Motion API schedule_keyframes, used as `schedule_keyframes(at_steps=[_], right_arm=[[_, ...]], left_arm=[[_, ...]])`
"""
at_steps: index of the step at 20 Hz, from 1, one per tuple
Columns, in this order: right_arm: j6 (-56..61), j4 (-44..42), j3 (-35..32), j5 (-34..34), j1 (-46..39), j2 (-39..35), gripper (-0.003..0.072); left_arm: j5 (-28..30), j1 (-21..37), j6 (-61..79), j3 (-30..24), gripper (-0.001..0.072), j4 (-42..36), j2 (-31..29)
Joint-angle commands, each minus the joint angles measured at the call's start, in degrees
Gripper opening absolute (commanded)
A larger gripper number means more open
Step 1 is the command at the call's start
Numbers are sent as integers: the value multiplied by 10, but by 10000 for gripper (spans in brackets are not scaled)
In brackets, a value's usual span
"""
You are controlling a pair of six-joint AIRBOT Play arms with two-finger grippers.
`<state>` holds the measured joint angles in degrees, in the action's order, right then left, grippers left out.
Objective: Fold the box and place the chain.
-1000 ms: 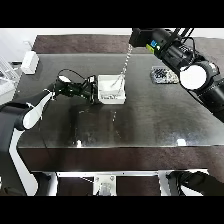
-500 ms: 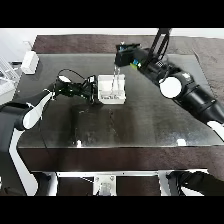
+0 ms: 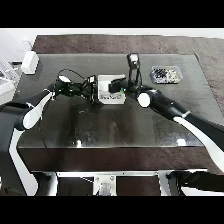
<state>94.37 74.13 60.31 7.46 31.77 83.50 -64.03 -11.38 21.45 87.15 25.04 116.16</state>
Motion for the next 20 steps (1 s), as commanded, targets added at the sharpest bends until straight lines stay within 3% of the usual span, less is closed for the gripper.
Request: schedule_keyframes(at_steps=[1,5,8,11,12,13,20], right_arm=[[-1,1,-4,-6,0,54,574],[-5,3,-4,-6,-1,36,601],[-17,55,-4,-6,-2,-24,601],[-83,76,-4,-6,-20,-99,551],[-111,76,-4,-5,-36,-116,454],[-143,76,-4,-6,-56,-129,431],[-239,74,51,28,-158,-112,357]], left_arm=[[0,1,0,0,408,0,0],[0,1,0,0,408,0,0],[0,1,0,0,408,0,0],[0,1,0,0,408,0,0],[0,1,0,0,408,0,0],[0,1,0,0,408,0,0],[0,1,0,0,408,0,0]])
